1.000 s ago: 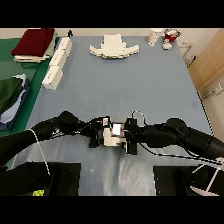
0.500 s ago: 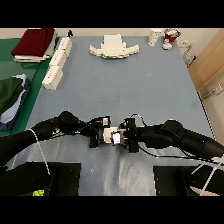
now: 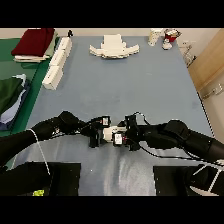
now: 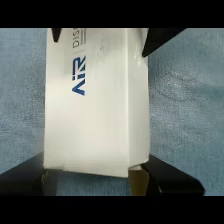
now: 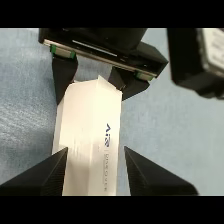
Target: Fold the box.
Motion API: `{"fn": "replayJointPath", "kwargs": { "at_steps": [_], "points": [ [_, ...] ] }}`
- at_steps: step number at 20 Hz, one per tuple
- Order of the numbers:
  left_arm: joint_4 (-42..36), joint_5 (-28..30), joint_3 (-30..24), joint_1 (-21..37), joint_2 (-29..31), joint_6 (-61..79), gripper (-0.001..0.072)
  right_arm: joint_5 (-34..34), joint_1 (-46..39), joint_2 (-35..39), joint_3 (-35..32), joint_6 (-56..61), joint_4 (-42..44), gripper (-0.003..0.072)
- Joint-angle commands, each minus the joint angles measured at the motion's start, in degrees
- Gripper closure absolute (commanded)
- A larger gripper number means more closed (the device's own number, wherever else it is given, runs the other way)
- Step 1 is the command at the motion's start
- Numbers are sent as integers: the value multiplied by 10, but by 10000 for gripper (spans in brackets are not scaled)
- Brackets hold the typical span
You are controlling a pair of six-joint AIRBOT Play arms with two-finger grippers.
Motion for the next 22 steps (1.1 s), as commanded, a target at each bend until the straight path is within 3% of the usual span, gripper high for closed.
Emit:
{"fn": "replayJointPath", "kwargs": {
  "at_steps": [1, 10, 11, 12, 14, 16, 19, 21, 22],
  "points": [
    [0, -1, 0, 0, 0, 0, 179, 0, 0, 6, 0, 0, 3, 176],
    [0, -1, 0, 0, 0, 0, 179, 20, 0, 5, 0, 0, 3, 188],
    [0, -1, 0, 0, 0, 0, 179, 19, 0, 3, 0, 0, 3, 291],
    [0, -1, 0, 0, 0, 0, 179, 19, -1, 1, 0, 1, 3, 326],
    [0, -1, 0, 0, 0, 0, 179, 19, -1, -9, 0, 2, 3, 328],
    [0, -1, 0, 0, 0, 0, 179, 19, -1, -12, 0, 2, 3, 406],
    [0, -1, 0, 0, 0, 0, 179, 18, -1, -12, 0, 2, 3, 409],
    [0, -1, 0, 0, 0, 0, 179, 11, -1, -12, 0, 2, 9, 512],
    [0, -1, 0, 0, 0, 0, 179, 7, -1, -13, 0, 2, 14, 519]
  ]
}}
